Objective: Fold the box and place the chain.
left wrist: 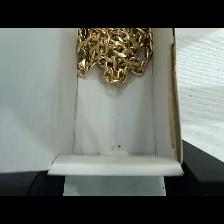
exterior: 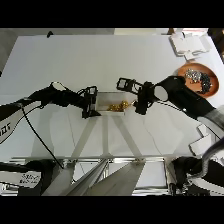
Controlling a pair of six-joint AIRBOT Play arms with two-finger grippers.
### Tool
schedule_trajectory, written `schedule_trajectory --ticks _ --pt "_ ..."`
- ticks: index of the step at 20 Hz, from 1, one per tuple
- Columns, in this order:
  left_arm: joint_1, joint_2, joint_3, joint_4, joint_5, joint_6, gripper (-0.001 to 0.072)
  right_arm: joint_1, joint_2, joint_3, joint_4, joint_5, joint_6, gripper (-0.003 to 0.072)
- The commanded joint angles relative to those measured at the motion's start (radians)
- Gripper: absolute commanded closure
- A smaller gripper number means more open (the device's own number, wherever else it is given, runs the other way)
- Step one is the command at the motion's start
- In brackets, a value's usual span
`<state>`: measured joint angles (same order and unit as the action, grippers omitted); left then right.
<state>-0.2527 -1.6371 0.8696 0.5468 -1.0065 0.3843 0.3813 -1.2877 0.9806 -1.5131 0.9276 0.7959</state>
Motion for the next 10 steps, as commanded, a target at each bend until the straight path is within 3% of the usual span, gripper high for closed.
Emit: schedule_trajectory --ticks 1,5,10 --pt "0.000 0.000 0.000 0.000 0.000 0.000 0.0192 -0.011 -0.095 -0.003 0.061 -0.103 -0.225 0.0224" --pt "0.000 0.000 0.000 0.000 0.000 0.000 0.0192 -0.011 -0.139 -0.003 0.077 -0.207 -0.228 0.0231" --pt "0.000 0.000 0.000 0.000 0.000 0.000 0.0192 -0.011 -0.140 -0.003 0.115 -0.220 -0.227 0.0424"
